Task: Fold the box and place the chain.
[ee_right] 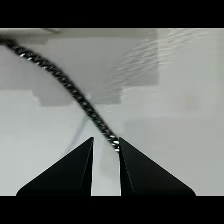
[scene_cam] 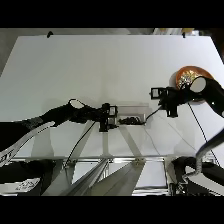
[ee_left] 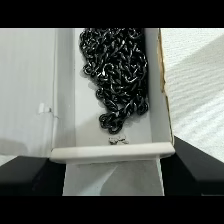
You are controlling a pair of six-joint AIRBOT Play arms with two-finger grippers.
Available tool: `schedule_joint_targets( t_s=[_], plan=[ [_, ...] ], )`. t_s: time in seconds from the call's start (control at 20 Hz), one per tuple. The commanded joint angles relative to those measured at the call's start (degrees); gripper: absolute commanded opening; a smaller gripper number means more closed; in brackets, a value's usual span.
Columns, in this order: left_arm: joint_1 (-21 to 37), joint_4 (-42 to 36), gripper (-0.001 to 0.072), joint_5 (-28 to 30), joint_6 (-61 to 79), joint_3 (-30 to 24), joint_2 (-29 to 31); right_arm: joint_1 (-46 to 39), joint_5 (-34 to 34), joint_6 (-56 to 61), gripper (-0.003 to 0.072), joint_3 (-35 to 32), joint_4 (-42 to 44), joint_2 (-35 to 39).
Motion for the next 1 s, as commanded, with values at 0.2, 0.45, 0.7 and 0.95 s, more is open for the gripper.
schedule_joint_targets(
  t_s=[0.2,0.45,0.7,0.95],
  plan=[
    [0.0,0.0,0.0068,0.0,0.0,0.0,0.0,-0.1,-3.5,-4.5,0.018,-2.4,-0.4,-4.0],
    [0.0,0.0,0.0068,0.0,0.0,0.0,0.0,-0.1,-5.6,-4.5,0.0153,-2.4,-0.4,-4.9],
    [0.0,0.0,0.0068,0.0,0.0,0.0,0.0,-0.1,-6.3,-4.5,0.0153,-2.4,-0.4,-6.3],
    [0.0,0.0,0.0068,0.0,0.0,0.0,0.0,-0.1,-5.5,-4.3,0.002,-2.4,-0.4,-6.5]
  ],
)
